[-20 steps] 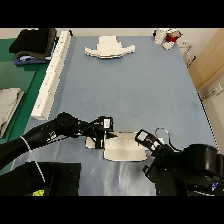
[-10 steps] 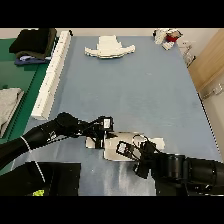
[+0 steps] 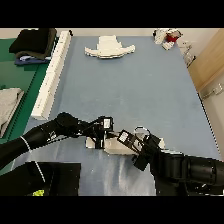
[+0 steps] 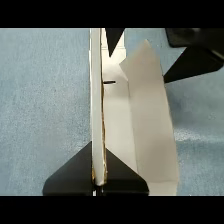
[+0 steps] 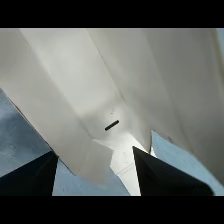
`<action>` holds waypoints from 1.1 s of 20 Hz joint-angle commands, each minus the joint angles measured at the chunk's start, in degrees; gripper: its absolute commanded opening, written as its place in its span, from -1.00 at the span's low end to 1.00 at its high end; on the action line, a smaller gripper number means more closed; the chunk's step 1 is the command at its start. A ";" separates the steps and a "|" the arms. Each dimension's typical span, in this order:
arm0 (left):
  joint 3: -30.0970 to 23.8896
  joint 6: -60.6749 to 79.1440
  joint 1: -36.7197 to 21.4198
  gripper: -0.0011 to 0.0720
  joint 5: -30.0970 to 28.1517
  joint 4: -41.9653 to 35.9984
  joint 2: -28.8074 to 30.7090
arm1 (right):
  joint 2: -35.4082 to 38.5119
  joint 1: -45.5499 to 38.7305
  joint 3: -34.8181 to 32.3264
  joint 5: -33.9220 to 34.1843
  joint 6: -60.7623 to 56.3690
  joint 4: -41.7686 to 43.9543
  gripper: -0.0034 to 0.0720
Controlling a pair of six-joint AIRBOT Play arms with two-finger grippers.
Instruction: Fold the box.
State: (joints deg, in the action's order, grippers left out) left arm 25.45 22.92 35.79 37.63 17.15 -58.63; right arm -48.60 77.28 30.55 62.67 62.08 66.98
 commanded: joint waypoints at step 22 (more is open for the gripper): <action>0.02 0.02 -0.07 -0.94 0.00 -0.02 -0.04 | 4.92 -50.90 -8.44 -10.91 100.83 60.37 1.00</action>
